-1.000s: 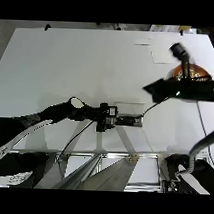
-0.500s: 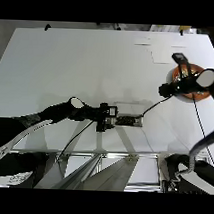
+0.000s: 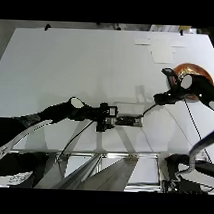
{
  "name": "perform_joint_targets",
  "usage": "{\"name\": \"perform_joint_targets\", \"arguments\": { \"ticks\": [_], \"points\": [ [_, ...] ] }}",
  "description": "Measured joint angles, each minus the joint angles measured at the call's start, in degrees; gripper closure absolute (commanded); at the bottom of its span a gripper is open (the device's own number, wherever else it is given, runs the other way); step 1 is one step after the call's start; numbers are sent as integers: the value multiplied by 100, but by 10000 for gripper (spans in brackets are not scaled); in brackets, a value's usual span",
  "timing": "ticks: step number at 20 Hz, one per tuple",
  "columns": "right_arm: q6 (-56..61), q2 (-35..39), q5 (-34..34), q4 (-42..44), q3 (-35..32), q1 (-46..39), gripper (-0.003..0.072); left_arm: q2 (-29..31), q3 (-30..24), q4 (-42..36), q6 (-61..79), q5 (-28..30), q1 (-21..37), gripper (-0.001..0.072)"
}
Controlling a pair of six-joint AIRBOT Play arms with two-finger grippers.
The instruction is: Fold the box and place the chain.
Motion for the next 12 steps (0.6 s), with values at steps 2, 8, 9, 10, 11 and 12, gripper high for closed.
{"name": "perform_joint_targets", "arguments": {
  "ticks": [2, 8, 9, 10, 11, 12],
  "points": [
    [35, -107, -42, -66, -4, 105, 460, 0, 0, -2, 0, 0, 0, 435],
    [63, -203, -17, -201, -9, 256, 672, 0, 0, -2, 0, 0, 0, 435],
    [63, -177, 70, -205, -15, 260, 672, 0, 0, -2, 2, 0, 0, 435],
    [55, -114, 254, -247, -17, 264, 672, 0, 0, -2, 0, 0, 0, 435],
    [46, 2, 262, -243, -15, 269, 672, 0, 0, -2, 0, 0, 0, 435],
    [33, 142, 313, -243, -15, 273, 672, 0, 0, -2, 0, 0, 0, 435]
  ]
}}
